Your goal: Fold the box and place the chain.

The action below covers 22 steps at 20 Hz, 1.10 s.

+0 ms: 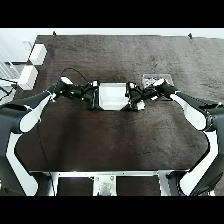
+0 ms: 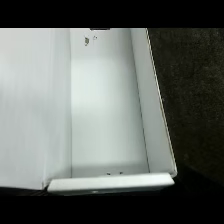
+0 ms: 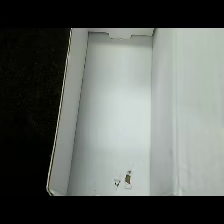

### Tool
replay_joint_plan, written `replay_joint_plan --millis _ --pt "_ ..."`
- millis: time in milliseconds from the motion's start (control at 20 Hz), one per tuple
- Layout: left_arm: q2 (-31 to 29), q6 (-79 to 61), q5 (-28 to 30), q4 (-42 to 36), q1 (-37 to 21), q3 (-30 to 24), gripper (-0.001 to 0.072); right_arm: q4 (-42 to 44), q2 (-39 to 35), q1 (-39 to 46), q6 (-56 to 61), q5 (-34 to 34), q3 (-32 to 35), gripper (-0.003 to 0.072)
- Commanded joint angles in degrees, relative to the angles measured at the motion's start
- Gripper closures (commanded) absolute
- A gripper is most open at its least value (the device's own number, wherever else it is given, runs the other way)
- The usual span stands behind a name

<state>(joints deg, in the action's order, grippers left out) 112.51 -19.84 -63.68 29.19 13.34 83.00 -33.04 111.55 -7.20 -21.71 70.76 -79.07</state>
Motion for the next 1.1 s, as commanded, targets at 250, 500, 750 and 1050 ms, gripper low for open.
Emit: replay_joint_plan --millis 250,500,750,1050 --pt "0.09 -0.26 0.42 -0.31 0.79 0.15 -0.0003 0.00 0.00 -0.07 0.02 0.00 0.02 0.0119" --pt "0.15 0.00 0.02 -0.28 0.90 0.15 -0.0002 0.00 0.00 -0.07 0.02 0.00 0.02 0.0119" --pt "0.17 0.94 0.20 0.26 0.61 0.24 -0.0002 0.00 0.00 -0.07 0.00 0.00 0.02 0.0119" --pt "0.26 1.84 1.86 1.99 0.61 1.40 -0.0002 0.00 0.00 -0.07 0.02 0.00 0.02 0.0119"
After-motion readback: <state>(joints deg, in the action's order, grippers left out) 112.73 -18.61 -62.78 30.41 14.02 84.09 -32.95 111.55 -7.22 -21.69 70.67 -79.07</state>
